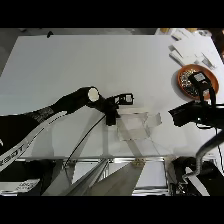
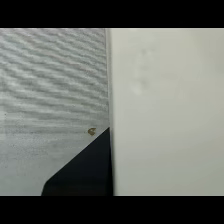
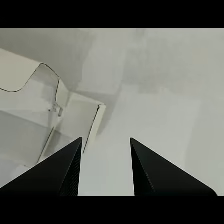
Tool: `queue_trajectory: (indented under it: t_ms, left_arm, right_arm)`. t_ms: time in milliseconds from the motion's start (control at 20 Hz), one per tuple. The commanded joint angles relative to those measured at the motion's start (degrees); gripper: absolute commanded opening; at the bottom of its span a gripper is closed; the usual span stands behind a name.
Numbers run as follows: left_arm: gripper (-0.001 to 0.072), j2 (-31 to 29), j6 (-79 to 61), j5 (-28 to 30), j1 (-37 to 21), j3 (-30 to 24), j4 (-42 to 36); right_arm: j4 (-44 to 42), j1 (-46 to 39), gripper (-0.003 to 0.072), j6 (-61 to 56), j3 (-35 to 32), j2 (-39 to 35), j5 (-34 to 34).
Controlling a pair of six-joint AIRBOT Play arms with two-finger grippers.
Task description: Fold the box and place the chain.
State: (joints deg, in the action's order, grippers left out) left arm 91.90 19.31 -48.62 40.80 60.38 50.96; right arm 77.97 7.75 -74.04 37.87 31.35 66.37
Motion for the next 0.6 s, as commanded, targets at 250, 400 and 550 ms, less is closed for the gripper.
queue_trajectory:
  t_ms: [250,400,550]
  left_arm:
    - [0.0004,-2.0,0.0,0.0,0.0,1.1,4.8]
    - [0.0004,-3.2,0.0,0.0,0.0,1.4,9.0]
    - [0.0005,-3.0,0.0,0.5,0.0,1.4,10.3]
  right_arm:
    - [-0.2,0.0,0.0337,1.1,0.0,0.0,-0.1]
    - [-0.2,0.0,0.0337,1.0,0.0,0.0,-0.4]
    - [-0.2,0.0,0.0337,1.0,0.0,0.0,-0.8]
